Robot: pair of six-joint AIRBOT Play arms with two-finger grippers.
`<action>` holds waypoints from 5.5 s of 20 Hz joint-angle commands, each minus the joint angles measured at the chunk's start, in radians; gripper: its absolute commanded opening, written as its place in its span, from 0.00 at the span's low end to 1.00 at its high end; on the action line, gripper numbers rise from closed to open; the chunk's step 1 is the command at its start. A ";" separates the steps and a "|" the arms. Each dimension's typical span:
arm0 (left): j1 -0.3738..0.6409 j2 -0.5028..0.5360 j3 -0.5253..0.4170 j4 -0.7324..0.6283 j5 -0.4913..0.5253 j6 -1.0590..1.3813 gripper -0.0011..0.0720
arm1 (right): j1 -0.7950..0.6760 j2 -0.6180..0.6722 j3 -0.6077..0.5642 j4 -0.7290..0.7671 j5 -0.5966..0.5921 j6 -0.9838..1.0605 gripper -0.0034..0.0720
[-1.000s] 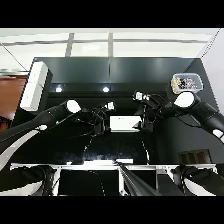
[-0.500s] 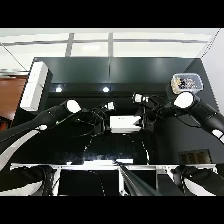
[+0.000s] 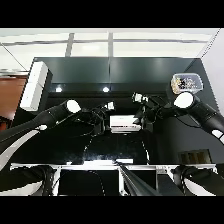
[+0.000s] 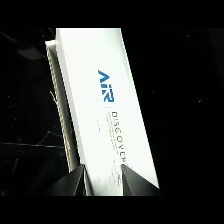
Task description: Fold the box and place the chain.
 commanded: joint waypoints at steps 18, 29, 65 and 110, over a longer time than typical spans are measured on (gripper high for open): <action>0.000 0.000 0.000 0.000 0.000 0.000 0.47 | 0.000 -0.001 -0.026 0.013 0.021 0.022 0.41; 0.000 0.000 0.000 0.000 0.000 0.000 0.47 | -0.002 0.013 -0.016 0.030 0.021 0.119 0.41; 0.000 0.002 0.002 -0.002 -0.009 0.000 0.50 | -0.090 -0.097 -0.108 0.425 0.051 0.630 0.06; -0.167 -0.109 0.332 0.153 -0.133 -0.244 0.98 | -0.654 0.069 0.061 0.287 0.384 0.623 0.06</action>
